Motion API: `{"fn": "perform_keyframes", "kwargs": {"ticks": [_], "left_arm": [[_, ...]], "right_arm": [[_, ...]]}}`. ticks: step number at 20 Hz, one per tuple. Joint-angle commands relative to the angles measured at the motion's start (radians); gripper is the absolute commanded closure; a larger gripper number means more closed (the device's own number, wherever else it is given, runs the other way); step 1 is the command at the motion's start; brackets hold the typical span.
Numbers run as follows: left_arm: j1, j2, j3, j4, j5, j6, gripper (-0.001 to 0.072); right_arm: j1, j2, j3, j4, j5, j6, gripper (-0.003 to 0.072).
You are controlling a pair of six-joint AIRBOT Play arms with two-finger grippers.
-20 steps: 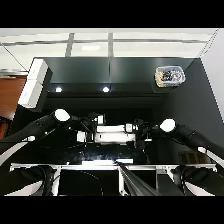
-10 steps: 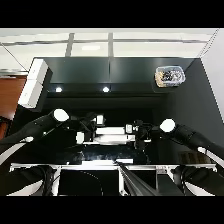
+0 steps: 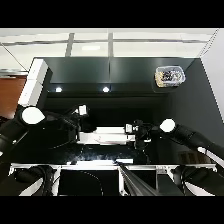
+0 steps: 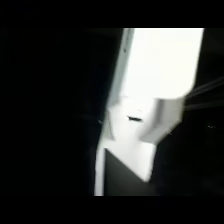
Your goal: Fold the box and place the chain.
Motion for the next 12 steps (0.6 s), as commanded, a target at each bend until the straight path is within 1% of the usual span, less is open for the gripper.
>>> {"fn": "perform_keyframes", "kwargs": {"ticks": [1,2,3,4,5,6,8,10,11,12], "left_arm": [[0.021,0.055,-0.01,0.037,-0.242,-0.315,0.0684],[0.011,0.055,-0.025,-0.008,-0.267,-0.368,0.0684],[-0.006,0.055,-0.046,-0.077,-0.261,-0.374,0.0684],[-0.026,0.055,-0.071,-0.175,-0.214,-0.373,0.0684],[-0.047,0.054,-0.095,-0.282,-0.132,-0.373,0.0684],[-0.069,0.051,-0.12,-0.386,-0.022,-0.371,0.0684],[-0.121,0.032,-0.158,-0.543,0.272,-0.363,0.0683],[-0.17,-0.015,-0.161,-0.59,0.525,-0.352,0.0682],[-0.19,-0.045,-0.159,-0.6,0.61,-0.33,0.0682],[-0.206,-0.082,-0.157,-0.6,0.659,-0.29,0.0682]], "right_arm": [[0.0,0.0,0.001,0.0,0.0,0.0,0.0258],[0.0,0.0,0.001,0.0,0.0,0.0,0.0258],[0.0,0.0,0.001,0.0,0.0,0.0,0.0258],[0.0,0.0,0.001,0.0,0.0,0.0,0.0258],[0.0,0.0,0.001,0.0,0.0,0.0,0.0258],[0.0,0.0,0.001,0.0,0.0,0.0,0.0258],[0.0,0.0,0.001,0.0,0.0,0.0,0.0258],[0.0,0.0,0.001,0.0,0.0,0.0,0.0258],[0.0,0.0,0.001,0.0,0.0,0.0,0.0258],[0.0,0.0,0.001,0.0,0.0,0.0,0.0258]]}}
